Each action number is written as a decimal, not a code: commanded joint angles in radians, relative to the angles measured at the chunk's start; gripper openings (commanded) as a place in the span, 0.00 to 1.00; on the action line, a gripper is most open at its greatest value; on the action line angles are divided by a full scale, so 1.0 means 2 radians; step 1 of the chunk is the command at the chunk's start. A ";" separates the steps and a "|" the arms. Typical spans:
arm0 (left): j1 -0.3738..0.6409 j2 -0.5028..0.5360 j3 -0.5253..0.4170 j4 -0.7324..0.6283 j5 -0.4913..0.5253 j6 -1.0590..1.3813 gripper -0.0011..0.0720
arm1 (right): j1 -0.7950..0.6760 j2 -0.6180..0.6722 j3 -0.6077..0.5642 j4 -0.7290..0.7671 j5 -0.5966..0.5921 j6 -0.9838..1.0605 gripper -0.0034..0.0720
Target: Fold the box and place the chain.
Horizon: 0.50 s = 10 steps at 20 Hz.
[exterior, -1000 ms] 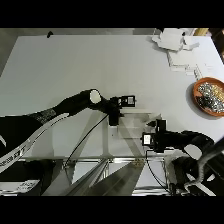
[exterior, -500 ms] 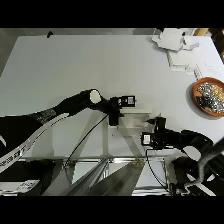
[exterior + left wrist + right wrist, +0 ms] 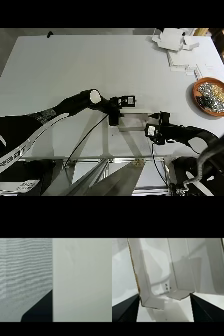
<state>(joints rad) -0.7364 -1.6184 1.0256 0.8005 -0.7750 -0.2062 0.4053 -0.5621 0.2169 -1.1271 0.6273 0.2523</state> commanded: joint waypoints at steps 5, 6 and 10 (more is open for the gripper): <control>0.000 0.000 0.000 0.000 0.000 0.000 0.03 | -0.063 -0.069 0.020 0.101 0.026 -0.105 0.94; 0.000 0.000 0.000 0.000 0.000 0.000 0.03 | -0.072 -0.079 0.027 0.105 0.034 -0.107 0.94; 0.000 0.000 0.000 0.000 0.000 0.000 0.03 | -0.107 -0.095 0.052 0.109 0.066 -0.120 0.94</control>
